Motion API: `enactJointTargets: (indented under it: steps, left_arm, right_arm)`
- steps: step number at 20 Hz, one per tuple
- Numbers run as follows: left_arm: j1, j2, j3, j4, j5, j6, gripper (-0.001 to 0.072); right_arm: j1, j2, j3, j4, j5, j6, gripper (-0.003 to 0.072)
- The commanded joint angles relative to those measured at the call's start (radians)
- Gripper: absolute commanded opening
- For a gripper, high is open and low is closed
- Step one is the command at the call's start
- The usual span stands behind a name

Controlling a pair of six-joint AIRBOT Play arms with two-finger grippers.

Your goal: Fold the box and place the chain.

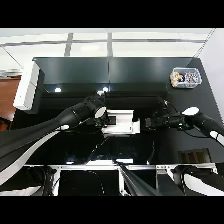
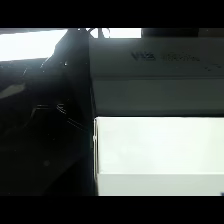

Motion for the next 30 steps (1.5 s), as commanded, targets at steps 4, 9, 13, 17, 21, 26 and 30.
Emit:
enactJointTargets:
  steps: [4,9,13,17,21,26,30]
  left_arm:
    - [0.0,0.0,0.0,-0.002,0.005,0.0,0.0029]
    - [0.0,0.0,0.0,-0.003,0.014,0.0,0.0029]
    - [0.0,0.0,0.0,-0.002,0.014,0.0,0.0029]
    - [0.0,0.0,0.0,-0.003,0.014,0.0,0.0029]
    - [0.0,0.0,0.0,-0.003,0.014,0.0,0.0029]
    - [0.0,0.0,0.001,-0.002,0.004,0.002,0.003]
    - [0.0,0.0,0.001,0.041,-0.038,-0.051,0.0027]
  right_arm:
    - [0.008,-0.007,0.069,-0.003,0.098,-0.027,0.0605]
    - [0.055,-0.007,0.071,0.033,0.105,-0.028,0.0599]
    - [0.108,-0.006,0.072,0.05,0.04,0.0,0.0474]
    - [0.172,-0.006,0.118,-0.006,-0.025,0.148,0.0474]
    - [0.221,0.001,0.208,-0.245,-0.023,0.379,0.0474]
    - [0.354,0.001,0.297,-0.516,-0.045,0.627,0.0473]
    - [0.458,0.0,0.341,-0.605,-0.102,0.758,0.0474]
